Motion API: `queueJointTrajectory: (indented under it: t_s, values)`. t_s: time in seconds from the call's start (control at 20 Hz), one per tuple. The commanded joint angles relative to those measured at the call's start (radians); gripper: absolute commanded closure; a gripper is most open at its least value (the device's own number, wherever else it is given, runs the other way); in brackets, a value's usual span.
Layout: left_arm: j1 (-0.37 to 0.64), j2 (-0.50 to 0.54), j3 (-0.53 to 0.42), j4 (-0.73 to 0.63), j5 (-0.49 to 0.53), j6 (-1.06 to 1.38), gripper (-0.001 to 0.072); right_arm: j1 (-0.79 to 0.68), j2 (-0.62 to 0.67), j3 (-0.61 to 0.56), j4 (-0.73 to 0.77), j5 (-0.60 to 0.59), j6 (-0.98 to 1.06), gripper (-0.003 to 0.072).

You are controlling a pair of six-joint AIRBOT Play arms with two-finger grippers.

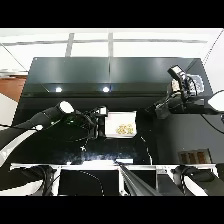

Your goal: Fold the box and place the chain.

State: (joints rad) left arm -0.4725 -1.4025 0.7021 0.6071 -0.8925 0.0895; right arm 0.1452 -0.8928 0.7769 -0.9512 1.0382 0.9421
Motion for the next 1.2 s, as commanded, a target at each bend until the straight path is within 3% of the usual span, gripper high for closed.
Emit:
queueJointTrajectory:
  t_s: [0.0, 0.2, 0.6, 0.8, 1.15]
  values:
    - [0.000, 0.000, 0.000, 0.001, 0.002, -0.002, 0.0474, 0.000, -0.043, -0.027, 0.089, -0.112, -0.008, -0.0026]
    - [0.000, 0.000, 0.000, 0.001, 0.002, -0.002, 0.0474, 0.014, -0.119, -0.027, 0.275, -0.161, -0.124, -0.0026]
    - [0.000, 0.000, 0.000, 0.002, 0.002, -0.002, 0.0474, 0.161, -0.237, -0.027, 0.277, -0.169, -0.309, -0.0025]
    - [0.000, 0.000, 0.000, 0.002, 0.002, -0.002, 0.0474, 0.160, -0.235, -0.005, 0.251, -0.048, -0.568, -0.0018]
    - [0.000, 0.000, 0.000, 0.002, 0.001, -0.002, 0.0473, 0.163, -0.227, 0.026, 0.138, 0.113, -0.573, -0.0017]
